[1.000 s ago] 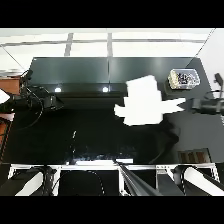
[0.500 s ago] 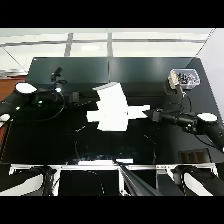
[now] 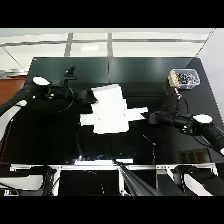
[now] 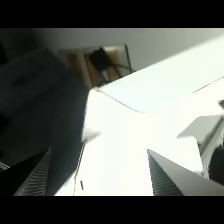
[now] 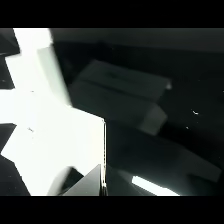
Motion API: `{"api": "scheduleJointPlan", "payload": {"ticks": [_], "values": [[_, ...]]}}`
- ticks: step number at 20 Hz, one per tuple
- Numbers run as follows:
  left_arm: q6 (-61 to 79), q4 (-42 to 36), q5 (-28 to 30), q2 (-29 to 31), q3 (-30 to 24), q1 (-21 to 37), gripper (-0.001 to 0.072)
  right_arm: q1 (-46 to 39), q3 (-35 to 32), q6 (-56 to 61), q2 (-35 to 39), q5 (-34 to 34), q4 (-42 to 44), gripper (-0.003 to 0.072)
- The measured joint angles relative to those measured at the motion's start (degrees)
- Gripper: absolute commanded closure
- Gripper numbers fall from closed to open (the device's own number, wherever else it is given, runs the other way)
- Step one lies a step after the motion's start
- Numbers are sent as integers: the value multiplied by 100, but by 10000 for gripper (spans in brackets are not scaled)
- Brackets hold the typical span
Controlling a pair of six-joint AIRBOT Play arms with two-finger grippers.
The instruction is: Fold the box and place the chain.
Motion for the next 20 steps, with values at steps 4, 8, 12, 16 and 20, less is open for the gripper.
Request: {"api": "scheduleJointPlan", "payload": {"ticks": [4, 8, 12, 16, 20], "values": [[754, -328, -748, -643, 452, -85, 2, 11, -2, 0, 0, 7, -35, 673], [1257, -365, -1309, -1023, 728, -111, 198, 11, 0, -2, 0, 103, -42, 673], [1644, -90, -1784, -1174, 986, -267, 226, 11, -2, -2, 0, 190, -59, 673], [1812, 525, -2028, -1215, 1154, -501, 343, 11, -2, 50, 0, 216, -216, 673], [1873, 894, -2063, -1224, 1204, -643, 550, 11, 0, 111, 0, 221, -319, 673]]}}
